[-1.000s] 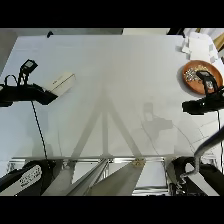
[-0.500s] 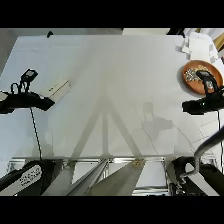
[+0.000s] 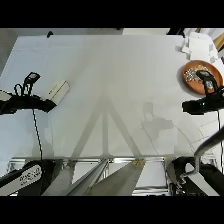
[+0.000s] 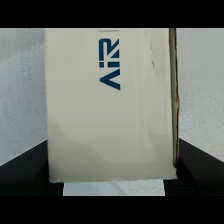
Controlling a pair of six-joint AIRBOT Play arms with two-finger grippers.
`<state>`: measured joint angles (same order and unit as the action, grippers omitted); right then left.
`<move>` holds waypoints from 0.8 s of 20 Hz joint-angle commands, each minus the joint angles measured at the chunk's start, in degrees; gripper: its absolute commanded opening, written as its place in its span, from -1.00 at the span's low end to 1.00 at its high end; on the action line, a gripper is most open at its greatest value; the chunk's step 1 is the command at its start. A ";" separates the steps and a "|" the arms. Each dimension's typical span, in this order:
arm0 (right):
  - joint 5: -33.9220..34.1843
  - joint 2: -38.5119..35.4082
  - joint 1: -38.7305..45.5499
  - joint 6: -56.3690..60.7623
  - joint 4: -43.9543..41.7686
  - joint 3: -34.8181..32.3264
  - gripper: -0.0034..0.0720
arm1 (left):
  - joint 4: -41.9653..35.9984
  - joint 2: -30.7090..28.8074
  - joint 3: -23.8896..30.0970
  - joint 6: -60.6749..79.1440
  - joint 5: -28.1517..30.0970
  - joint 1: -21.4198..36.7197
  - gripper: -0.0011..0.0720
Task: Fold the box and place the chain.
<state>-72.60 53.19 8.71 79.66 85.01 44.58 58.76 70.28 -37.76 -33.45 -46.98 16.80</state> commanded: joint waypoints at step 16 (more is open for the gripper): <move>-0.02 0.00 0.04 -0.15 0.07 0.07 -0.40 | 2.47 -7.30 0.00 -1.18 -4.07 -0.02 0.93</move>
